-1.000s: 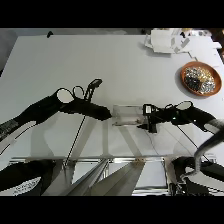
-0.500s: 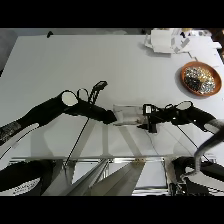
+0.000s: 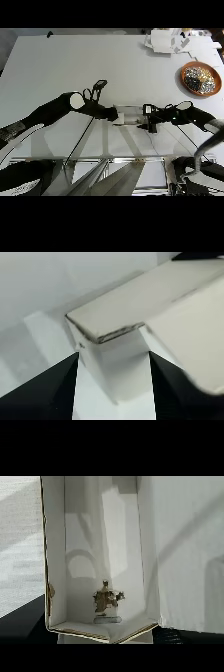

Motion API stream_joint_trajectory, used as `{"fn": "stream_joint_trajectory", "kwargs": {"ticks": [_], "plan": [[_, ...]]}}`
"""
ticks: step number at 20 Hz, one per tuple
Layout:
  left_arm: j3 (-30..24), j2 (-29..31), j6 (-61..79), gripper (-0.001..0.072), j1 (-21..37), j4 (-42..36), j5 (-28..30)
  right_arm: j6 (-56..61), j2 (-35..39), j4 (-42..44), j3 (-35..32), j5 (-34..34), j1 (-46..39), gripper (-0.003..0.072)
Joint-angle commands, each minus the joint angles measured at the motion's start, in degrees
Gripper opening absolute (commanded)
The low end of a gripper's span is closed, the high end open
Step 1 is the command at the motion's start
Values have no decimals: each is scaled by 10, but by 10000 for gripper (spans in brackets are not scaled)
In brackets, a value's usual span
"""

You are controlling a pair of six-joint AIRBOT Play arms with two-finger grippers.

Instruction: Fold the box and place the chain.

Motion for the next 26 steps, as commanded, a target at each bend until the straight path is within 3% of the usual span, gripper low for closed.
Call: {"fn": "stream_joint_trajectory", "kwargs": {"ticks": [1, 10, 16, 22, 26], "plan": [[43, -31, -78, 491, -25, 38, -9, 0, 0, 0, 0, 0, 0, 410], [94, -55, -245, 492, -63, 167, -50, 0, 0, 0, 0, 0, 0, 410], [129, -93, -316, 492, -81, 210, -127, 0, 0, 0, 0, 0, 0, 410], [134, -111, -362, 474, -86, 211, -130, 0, 0, 0, 0, 0, 0, 410], [211, -158, -366, 440, -86, 211, -220, 0, 0, 0, 0, 0, 0, 410]]}}
